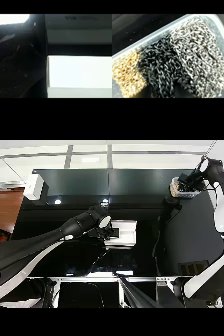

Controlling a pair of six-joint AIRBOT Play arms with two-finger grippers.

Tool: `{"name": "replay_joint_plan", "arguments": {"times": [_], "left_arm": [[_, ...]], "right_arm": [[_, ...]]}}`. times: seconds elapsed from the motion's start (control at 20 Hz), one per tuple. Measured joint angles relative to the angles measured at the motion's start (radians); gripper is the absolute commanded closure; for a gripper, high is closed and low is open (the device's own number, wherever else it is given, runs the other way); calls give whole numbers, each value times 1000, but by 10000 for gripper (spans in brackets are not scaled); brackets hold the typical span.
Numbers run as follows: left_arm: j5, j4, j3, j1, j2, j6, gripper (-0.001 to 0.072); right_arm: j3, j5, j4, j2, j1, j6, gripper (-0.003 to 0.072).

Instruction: Fold the box and place the chain.

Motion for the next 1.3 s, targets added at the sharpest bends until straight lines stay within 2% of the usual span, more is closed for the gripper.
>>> {"name": "replay_joint_plan", "arguments": {"times": [0.05, 0.2, 0.35, 0.55, 1.0, 1.15, 1.3], "left_arm": [[0, 0, 0, 0, 0, 0, 679], [1, 0, 0, 0, 0, 1, 680], [2, 0, 0, 0, 0, 2, 680], [4, 0, 0, 0, 0, 2, 679], [6, -1, 0, 0, 0, 2, 679], [6, -1, 0, 0, 0, 1, 679], [6, -1, 0, 0, 0, 1, 679]], "right_arm": [[6, 1, -2, -5, 0, -11, 673], [15, 42, 0, 21, 0, -53, 673], [19, 56, -5, 116, -6, -131, 673], [21, 97, 18, 311, -9, -259, 676], [18, 204, 322, 779, 16, -406, 679], [17, 234, 393, 882, 69, -417, 679], [17, 327, 452, 941, 131, -421, 679]]}}
